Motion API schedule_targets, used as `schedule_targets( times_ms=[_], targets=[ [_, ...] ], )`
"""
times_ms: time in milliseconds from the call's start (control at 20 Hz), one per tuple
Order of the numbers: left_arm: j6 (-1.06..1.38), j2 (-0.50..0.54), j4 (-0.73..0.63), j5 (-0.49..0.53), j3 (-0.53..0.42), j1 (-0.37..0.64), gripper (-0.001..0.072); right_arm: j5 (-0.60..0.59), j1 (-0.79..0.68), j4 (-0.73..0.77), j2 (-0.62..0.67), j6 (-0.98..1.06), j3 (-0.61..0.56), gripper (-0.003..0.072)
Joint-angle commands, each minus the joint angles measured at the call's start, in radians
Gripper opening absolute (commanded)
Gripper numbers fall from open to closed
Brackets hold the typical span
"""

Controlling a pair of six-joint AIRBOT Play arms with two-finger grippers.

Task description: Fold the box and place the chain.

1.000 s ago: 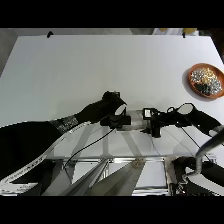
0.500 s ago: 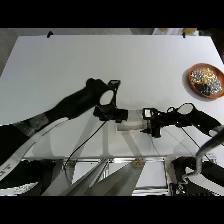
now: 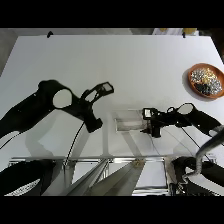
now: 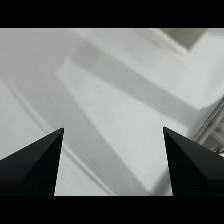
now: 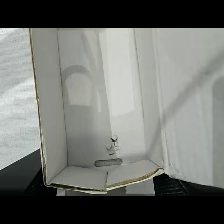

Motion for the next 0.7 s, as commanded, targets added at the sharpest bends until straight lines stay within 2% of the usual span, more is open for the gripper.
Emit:
schedule_targets(
  times_ms=[0,100,350,450,650],
  targets=[
    [0.731,0.05,-0.227,0.266,-0.255,0.1,0.0699,0.0,0.0,0.0,0.0,0.0,0.0,0.0416],
    [0.97,0.015,-0.379,0.37,-0.327,0.124,0.0699,0.0,0.0,0.0,0.0,0.0,0.0,0.0416],
    [1.255,-0.129,-0.71,0.466,-0.338,0.117,0.0702,0.0,0.0,0.0,0.0,0.0,0.0,0.0416],
    [1.271,-0.171,-0.725,0.487,-0.338,0.097,0.0703,0.001,0.0,0.0,0.0,0.0,0.0,0.0416],
    [1.349,-0.185,-0.774,0.554,-0.338,0.035,0.0703,0.0,0.0,0.0,0.0,0.0,0.0,0.0416]
  ],
)
